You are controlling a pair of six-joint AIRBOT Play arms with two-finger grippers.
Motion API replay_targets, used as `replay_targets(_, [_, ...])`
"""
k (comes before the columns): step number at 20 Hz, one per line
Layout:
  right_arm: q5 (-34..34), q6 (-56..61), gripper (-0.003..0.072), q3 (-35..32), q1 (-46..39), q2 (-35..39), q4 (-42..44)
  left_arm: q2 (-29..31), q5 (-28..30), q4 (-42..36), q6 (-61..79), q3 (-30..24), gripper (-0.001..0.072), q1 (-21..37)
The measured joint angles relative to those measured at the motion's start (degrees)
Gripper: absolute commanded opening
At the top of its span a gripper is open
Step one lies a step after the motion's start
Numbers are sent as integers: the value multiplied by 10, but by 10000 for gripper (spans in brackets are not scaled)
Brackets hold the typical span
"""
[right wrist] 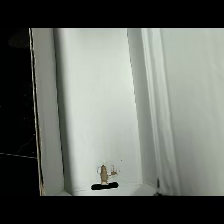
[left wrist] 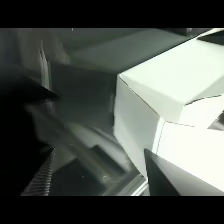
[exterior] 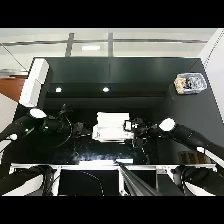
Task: Fold the box and place the chain.
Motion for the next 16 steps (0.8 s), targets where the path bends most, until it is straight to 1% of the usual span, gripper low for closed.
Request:
replay_targets(2, [0, 0, 532, 0, 0, 0, 0, 4, -30, -7, 0, 22, 650, -13])
replay_targets(3, [0, 0, 532, 0, 0, 0, 0, 6, -35, -3, -4, 33, 649, -21])
replay_targets(5, [0, 0, 532, 0, 0, 0, 0, 10, -33, 7, -22, 52, 650, -41])
replay_targets(8, [0, 0, 532, 0, 0, 0, 0, 12, -24, 20, -47, 68, 650, -78])
replay_targets(11, [0, 0, 532, 0, 0, 0, 0, 13, -2, 28, -82, 75, 636, -121])
replay_targets(16, [0, 0, 532, 0, 0, 0, 0, 14, 74, 60, -202, 78, 620, -193])
